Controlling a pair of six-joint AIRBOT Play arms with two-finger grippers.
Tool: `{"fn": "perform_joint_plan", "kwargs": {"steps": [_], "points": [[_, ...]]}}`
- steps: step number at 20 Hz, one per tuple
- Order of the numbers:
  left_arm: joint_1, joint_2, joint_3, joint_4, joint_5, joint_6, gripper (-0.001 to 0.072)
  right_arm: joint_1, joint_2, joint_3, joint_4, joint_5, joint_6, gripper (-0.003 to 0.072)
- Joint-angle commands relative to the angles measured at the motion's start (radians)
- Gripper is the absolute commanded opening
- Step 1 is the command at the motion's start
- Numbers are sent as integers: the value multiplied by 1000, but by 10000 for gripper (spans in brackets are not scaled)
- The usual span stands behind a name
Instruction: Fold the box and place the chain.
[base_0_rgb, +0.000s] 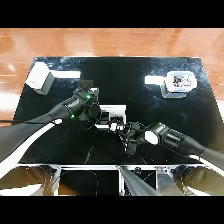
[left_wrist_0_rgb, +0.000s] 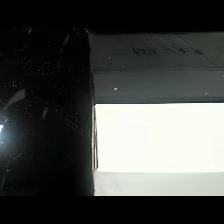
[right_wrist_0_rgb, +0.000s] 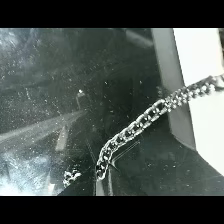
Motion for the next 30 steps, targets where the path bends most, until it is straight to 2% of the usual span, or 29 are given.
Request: {"fn": "perform_joint_plan", "kwargs": {"steps": [1,6,11,15,23,27,30], "points": [[0,0,0,0,0,0,21,-35,36,16,2,19,4,9],[0,0,0,0,0,0,21,-130,71,121,2,82,4,9],[0,0,0,0,0,0,21,-187,71,302,13,74,35,8],[0,0,0,0,0,0,21,-227,70,401,16,63,44,8],[0,0,0,0,0,0,21,-227,-48,391,110,92,46,9],[0,0,0,0,0,0,21,-228,-21,409,98,104,43,9],[0,0,0,0,0,0,21,-234,30,409,47,189,53,11]]}}
